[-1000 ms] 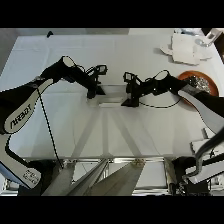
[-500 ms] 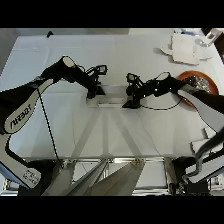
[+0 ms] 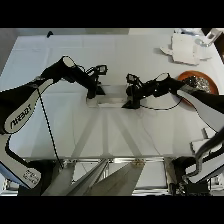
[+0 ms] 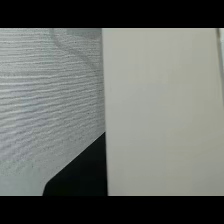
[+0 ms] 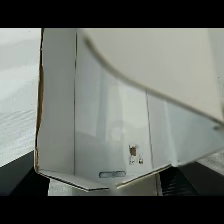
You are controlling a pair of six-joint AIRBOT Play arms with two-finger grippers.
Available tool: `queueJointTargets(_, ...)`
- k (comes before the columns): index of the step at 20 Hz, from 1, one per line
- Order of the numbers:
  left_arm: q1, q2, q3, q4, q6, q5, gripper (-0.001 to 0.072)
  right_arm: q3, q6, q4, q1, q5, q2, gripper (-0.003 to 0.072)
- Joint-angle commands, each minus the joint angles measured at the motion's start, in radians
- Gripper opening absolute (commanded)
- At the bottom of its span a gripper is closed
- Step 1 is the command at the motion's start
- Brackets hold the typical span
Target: Fold the box and place the chain.
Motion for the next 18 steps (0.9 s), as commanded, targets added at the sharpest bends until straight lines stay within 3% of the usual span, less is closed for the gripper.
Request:
queueJointTargets(1,0.0,0.0,0.0,0.0,0.0,0.0,0.0008,0.001,-0.001,0.002,0.001,0.0,-0.001,0.0695)
queueJointTargets(12,0.0,0.0,0.0,0.0,0.0,0.0,0.0008,0.001,-0.003,0.003,0.001,0.005,-0.001,0.0692)
queueJointTargets(14,0.0,-0.001,0.0,0.0,0.0,0.0,0.0008,0.001,-0.005,0.003,0.001,0.002,-0.001,0.0641)
queueJointTargets(18,0.0,0.0,0.0,0.0,0.0,0.0,0.0008,0.001,-0.005,0.003,0.001,0.002,-0.001,0.0632)
